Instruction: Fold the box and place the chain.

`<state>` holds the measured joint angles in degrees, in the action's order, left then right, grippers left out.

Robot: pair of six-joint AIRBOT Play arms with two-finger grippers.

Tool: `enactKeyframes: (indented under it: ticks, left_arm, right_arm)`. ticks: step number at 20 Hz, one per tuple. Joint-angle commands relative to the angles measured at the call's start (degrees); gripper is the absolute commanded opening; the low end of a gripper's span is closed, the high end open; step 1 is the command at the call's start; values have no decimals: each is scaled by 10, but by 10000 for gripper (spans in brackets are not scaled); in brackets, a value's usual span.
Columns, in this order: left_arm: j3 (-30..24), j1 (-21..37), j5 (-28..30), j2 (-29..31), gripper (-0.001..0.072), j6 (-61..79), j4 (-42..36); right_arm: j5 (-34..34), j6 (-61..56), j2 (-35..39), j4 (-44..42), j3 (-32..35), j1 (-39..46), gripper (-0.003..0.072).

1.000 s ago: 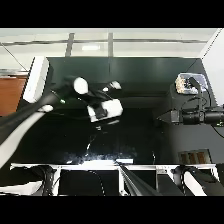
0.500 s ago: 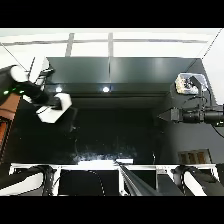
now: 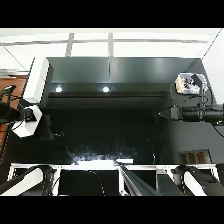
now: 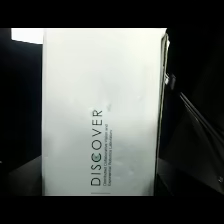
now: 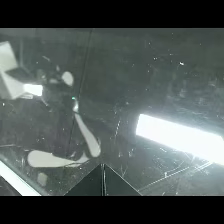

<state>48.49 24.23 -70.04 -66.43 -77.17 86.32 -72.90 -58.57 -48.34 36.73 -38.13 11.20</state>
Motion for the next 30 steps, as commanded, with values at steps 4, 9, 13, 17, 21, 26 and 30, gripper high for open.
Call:
enactKeyframes:
  ticks: [4,9,13,17,21,26,30]
  left_arm:
    - [-7,26,146,6,332,62,-16]
    - [-7,26,219,-6,333,170,-104]
    - [-4,26,231,-35,333,170,-90]
    - [-4,26,228,-46,334,170,-88]
    - [-4,26,252,-48,336,170,-87]
    - [13,26,233,-38,717,135,-19]
    - [92,16,136,-24,716,100,-31]
  right_arm:
    - [25,3,0,0,0,0,19]
    - [37,3,0,0,0,0,19]
    - [35,0,0,-1,0,0,19]
    - [35,-4,0,-1,0,0,19]
    - [35,-4,0,0,0,0,19]
    - [18,-4,0,-1,0,0,19]
    - [-15,-3,1,-10,-1,0,18]
